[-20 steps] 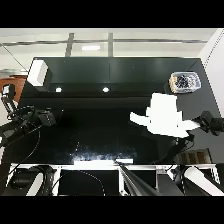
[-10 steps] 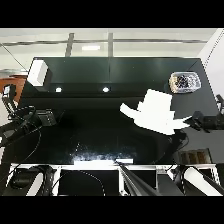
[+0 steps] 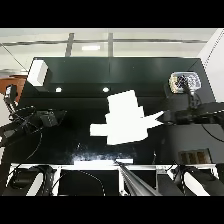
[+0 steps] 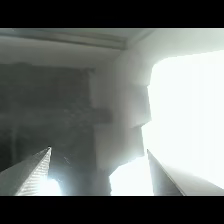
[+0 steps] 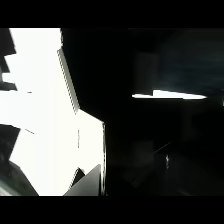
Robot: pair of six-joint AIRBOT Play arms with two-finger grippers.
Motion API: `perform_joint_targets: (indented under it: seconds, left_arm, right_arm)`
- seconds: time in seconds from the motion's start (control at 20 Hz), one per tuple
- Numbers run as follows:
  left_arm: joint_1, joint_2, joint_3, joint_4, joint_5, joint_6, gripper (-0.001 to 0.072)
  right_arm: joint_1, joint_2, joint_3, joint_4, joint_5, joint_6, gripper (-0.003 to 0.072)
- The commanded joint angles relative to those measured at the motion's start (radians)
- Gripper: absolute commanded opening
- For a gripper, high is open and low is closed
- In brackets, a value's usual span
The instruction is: Fold the box and place the chain.
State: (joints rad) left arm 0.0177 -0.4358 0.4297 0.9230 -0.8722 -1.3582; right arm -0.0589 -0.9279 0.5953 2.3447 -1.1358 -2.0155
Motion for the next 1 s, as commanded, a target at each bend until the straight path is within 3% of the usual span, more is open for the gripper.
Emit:
perform_joint_targets:
  seconds: [0.0,0.1,0.2,0.3,0.45,0.65,0.95]
  left_arm:
    - [-0.001,-0.065,-0.001,-0.053,-0.071,-0.036,0.0683]
    - [0.019,-0.199,0.008,-0.059,-0.091,-0.042,0.0683]
    - [0.060,-0.394,0.024,-0.232,-0.184,0.154,0.0685]
    - [0.073,-0.595,0.025,-0.421,-0.311,0.401,0.0689]
    - [0.070,-0.792,0.025,-0.462,-0.360,0.530,0.0689]
    - [0.069,-0.884,0.025,-0.488,-0.370,0.650,0.0689]
    - [-0.021,-0.893,0.025,-0.558,-0.359,0.841,0.0688]
  right_arm:
    - [0.246,0.072,-0.014,0.008,0.098,0.051,0.0026]
    - [0.363,0.085,-0.024,0.005,0.187,0.097,0.0026]
    - [0.443,0.085,-0.026,-0.010,0.249,0.129,0.0026]
    - [0.471,0.085,-0.026,-0.016,0.250,0.150,0.0026]
    - [0.472,0.085,-0.026,-0.024,0.240,0.162,0.0026]
    - [0.472,0.085,-0.026,-0.024,0.237,0.177,0.0026]
    - [0.472,0.085,-0.026,-0.024,0.238,0.181,0.0026]
